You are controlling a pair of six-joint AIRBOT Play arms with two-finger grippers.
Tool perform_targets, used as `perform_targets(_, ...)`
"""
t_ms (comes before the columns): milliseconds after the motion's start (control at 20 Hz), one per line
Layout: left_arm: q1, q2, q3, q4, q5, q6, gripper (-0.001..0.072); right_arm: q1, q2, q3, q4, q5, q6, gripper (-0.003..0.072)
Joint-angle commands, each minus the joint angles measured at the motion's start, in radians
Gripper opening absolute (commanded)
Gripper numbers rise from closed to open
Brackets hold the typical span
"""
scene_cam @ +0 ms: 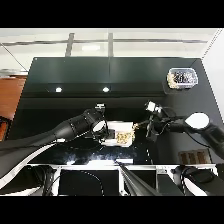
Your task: Fold the box and place the chain.
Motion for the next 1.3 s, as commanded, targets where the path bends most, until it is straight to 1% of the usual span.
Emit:
perform_targets(0,0.001,0.000,0.000,0.000,0.000,0.000,0.0033,0.000,0.137,0.098,-0.043,0.157,0.210,0.0043)
perform_targets(100,0.001,0.000,0.000,0.000,0.000,0.000,0.0033,0.000,0.186,0.159,-0.039,0.220,0.285,0.0043)
perform_targets(250,0.001,0.000,0.000,0.000,0.000,0.000,0.0033,0.000,0.199,0.262,-0.020,0.328,0.383,0.0044)
perform_targets(350,0.001,0.000,0.000,0.000,0.000,0.000,0.0033,0.000,0.199,0.330,0.023,0.351,0.395,0.0044)
perform_targets(450,0.001,0.000,0.000,0.000,0.000,0.000,0.0033,0.000,0.198,0.380,0.073,0.345,0.395,0.0044)
perform_targets(550,0.001,0.000,0.000,0.000,0.000,0.000,0.0033,0.006,0.190,0.377,0.105,0.346,0.401,0.0044)
perform_targets(650,0.001,0.000,0.000,0.000,0.000,0.000,0.0033,0.039,0.154,0.357,0.105,0.343,0.420,0.0044)
perform_targets(800,0.001,0.000,0.000,0.000,0.000,0.000,0.0033,0.108,0.053,0.322,0.102,0.291,0.428,0.0044)
perform_targets(950,0.001,0.000,0.000,0.000,0.000,0.000,0.0033,0.121,-0.028,0.320,0.053,0.291,0.430,0.0044)
perform_targets(1250,0.001,0.000,0.000,0.001,0.000,0.000,0.0033,0.121,-0.043,0.322,0.056,0.269,0.429,0.0044)
